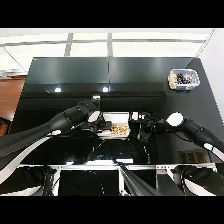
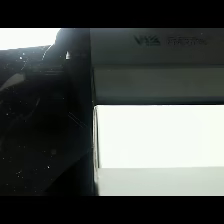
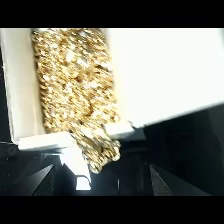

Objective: Fold the box and place the chain.

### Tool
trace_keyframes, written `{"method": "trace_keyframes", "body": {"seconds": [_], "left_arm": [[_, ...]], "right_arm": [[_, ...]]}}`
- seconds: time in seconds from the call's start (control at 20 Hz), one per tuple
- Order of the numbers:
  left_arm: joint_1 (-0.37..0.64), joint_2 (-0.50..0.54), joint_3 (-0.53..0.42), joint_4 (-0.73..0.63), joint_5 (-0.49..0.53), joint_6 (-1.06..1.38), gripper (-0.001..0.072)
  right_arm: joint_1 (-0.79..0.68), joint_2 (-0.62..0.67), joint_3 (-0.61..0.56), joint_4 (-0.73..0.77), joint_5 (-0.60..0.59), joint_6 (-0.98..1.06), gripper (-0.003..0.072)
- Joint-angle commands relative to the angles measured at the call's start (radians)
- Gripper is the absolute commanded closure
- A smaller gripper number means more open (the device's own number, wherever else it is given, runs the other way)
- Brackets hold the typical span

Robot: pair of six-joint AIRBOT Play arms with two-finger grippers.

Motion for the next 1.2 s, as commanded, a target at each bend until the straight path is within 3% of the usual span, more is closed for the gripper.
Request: {"method": "trace_keyframes", "body": {"seconds": [0.0,0.4,0.5,0.55,0.65,0.85,1.0,1.15], "left_arm": [[0.0,0.001,0.001,0.001,0.002,0.0,0.0676],[0.0,0.001,0.001,0.001,0.003,0.0,0.0677],[0.0,0.001,0.001,0.001,0.003,0.0,0.0676],[0.0,0.001,0.001,0.001,0.003,0.0,0.0676],[0.0,0.001,0.001,0.001,0.003,0.0,0.0676],[0.0,0.001,0.001,0.001,0.003,0.0,0.0676],[0.0,0.001,0.001,0.0,0.003,0.0,0.0677],[0.0,0.001,0.001,0.001,0.003,0.0,0.0676]], "right_arm": [[0.011,-0.04,-0.003,0.055,-0.006,-0.102,-0.0023],[0.026,-0.079,0.009,0.052,-0.066,-0.119,-0.002],[0.026,-0.079,0.009,0.053,-0.067,-0.118,0.0282],[0.026,-0.079,0.009,0.054,-0.067,-0.117,0.0283],[0.026,-0.079,0.009,0.053,-0.058,-0.106,0.0668],[0.023,-0.06,0.009,0.005,-0.051,0.035,0.067],[0.004,0.04,0.023,-0.21,-0.029,0.382,0.067],[-0.034,0.187,0.079,-0.326,0.122,0.575,0.067]]}}
